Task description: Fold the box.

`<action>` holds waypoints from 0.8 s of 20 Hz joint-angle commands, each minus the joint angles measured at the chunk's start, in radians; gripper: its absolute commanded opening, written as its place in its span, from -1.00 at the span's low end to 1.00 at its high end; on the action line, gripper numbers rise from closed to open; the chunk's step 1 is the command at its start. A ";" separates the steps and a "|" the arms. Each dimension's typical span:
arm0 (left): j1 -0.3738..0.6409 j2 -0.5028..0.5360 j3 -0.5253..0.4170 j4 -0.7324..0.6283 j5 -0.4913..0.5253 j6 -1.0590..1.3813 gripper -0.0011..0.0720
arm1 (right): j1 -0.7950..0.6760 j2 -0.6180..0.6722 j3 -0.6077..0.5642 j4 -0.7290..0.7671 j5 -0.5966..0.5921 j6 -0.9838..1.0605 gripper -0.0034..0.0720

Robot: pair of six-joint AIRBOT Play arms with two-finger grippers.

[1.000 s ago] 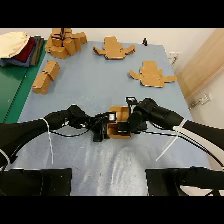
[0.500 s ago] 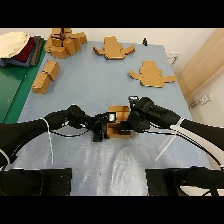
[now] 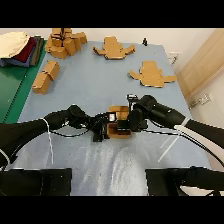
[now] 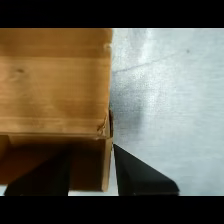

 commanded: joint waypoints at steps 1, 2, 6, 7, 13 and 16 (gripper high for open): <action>0.001 0.000 0.000 0.000 0.000 0.000 0.46 | -0.004 0.079 0.006 0.014 -0.033 -0.003 0.12; 0.001 0.000 0.000 0.000 0.000 0.000 0.46 | -0.016 0.102 0.006 0.013 -0.059 -0.003 0.08; 0.001 0.000 0.000 0.000 0.000 0.000 0.46 | -0.088 0.132 0.006 -0.023 -0.114 -0.026 -0.43; 0.001 0.000 0.000 0.000 0.000 0.000 0.46 | -0.109 0.136 0.006 -0.022 -0.086 -0.049 -0.55; 0.001 0.000 0.000 0.000 0.000 0.000 0.46 | -0.418 0.064 0.006 0.220 0.055 -0.364 -0.90; 0.001 0.000 0.000 0.000 0.000 0.000 0.46 | -0.628 -0.087 0.006 0.680 0.073 -0.781 -0.90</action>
